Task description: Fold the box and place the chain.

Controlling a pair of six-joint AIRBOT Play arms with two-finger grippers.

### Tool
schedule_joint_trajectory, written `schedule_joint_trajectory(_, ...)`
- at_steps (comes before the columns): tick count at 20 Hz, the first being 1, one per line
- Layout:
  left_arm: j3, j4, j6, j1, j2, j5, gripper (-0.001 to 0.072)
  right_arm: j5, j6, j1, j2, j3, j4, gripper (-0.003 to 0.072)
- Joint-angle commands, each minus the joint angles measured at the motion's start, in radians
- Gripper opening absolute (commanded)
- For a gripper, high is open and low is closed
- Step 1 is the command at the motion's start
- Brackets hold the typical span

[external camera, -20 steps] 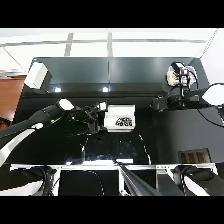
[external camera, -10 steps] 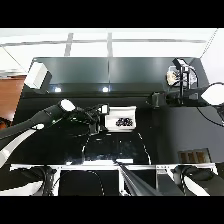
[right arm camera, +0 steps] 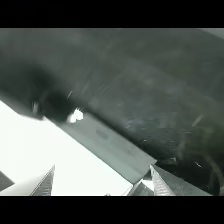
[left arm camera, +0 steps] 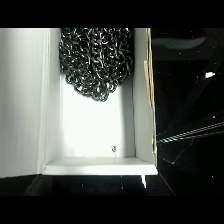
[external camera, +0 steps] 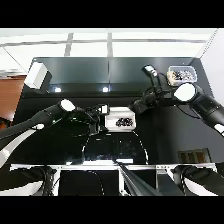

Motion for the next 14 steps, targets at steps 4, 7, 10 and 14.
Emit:
schedule_joint_trajectory(4,0.001,0.000,0.000,0.000,0.000,0.000,0.0356,0.113,-0.613,0.014,-0.019,0.011,0.001,0.0709)
schedule_joint_trajectory(7,0.001,0.000,-0.001,0.000,0.000,0.000,0.0356,0.124,-0.701,0.014,-0.019,0.006,0.064,0.0709)
schedule_joint_trajectory(10,0.001,0.000,-0.001,0.000,0.000,0.000,0.0356,0.129,-0.729,0.022,-0.019,-0.001,0.093,0.0709)
schedule_joint_trajectory(14,0.001,0.000,-0.001,0.000,0.000,0.000,0.0356,0.119,-0.746,0.034,-0.021,-0.038,0.092,0.0709)
